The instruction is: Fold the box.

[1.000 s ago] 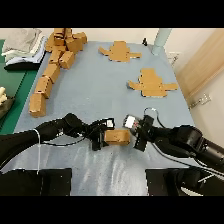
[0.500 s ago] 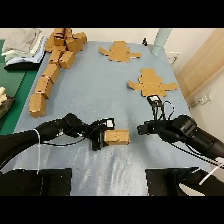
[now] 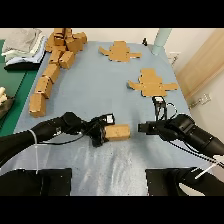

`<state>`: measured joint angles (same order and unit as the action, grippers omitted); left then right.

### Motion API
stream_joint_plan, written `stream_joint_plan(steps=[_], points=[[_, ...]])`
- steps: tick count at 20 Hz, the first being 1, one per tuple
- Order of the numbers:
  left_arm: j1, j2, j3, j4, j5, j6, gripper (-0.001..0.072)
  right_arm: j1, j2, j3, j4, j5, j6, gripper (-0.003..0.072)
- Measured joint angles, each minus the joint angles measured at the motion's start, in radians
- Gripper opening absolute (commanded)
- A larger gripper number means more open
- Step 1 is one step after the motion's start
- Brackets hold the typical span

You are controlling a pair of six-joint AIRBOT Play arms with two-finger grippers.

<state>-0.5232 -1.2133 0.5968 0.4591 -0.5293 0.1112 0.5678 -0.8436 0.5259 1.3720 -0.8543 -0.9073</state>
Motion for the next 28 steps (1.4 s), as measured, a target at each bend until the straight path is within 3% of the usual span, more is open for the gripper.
stream_joint_plan(steps=[3, 6, 11, 15, 21, 28], points=[[0.055, 0.091, 0.005, 0.109, 0.063, -0.21, 0.0394, 0.0, 0.0, 0.0, 0.0, 0.0, 0.006, 0.0007], [0.174, 0.155, 0.007, 0.245, 0.093, -0.472, 0.0394, 0.0, 0.0, 0.0, 0.0, -0.001, 0.009, 0.0007], [0.424, 0.119, 0.037, 0.428, 0.119, -0.806, 0.0394, 0.0, 0.0, 0.0, 0.0, -0.001, 0.009, 0.0007], [0.518, -0.05, 0.177, 0.475, 0.139, -0.918, 0.0394, 0.0, 0.0, 0.0, 0.001, -0.001, 0.01, 0.0007], [0.579, -0.369, 0.548, 0.591, 0.131, -1.142, 0.0394, 0.0, 0.0, 0.0, 0.001, -0.001, 0.01, 0.0007], [0.668, -0.643, 0.91, 0.766, -0.019, -1.378, 0.0394, 0.0, 0.0, 0.0, 0.0, -0.002, 0.01, 0.0007]])
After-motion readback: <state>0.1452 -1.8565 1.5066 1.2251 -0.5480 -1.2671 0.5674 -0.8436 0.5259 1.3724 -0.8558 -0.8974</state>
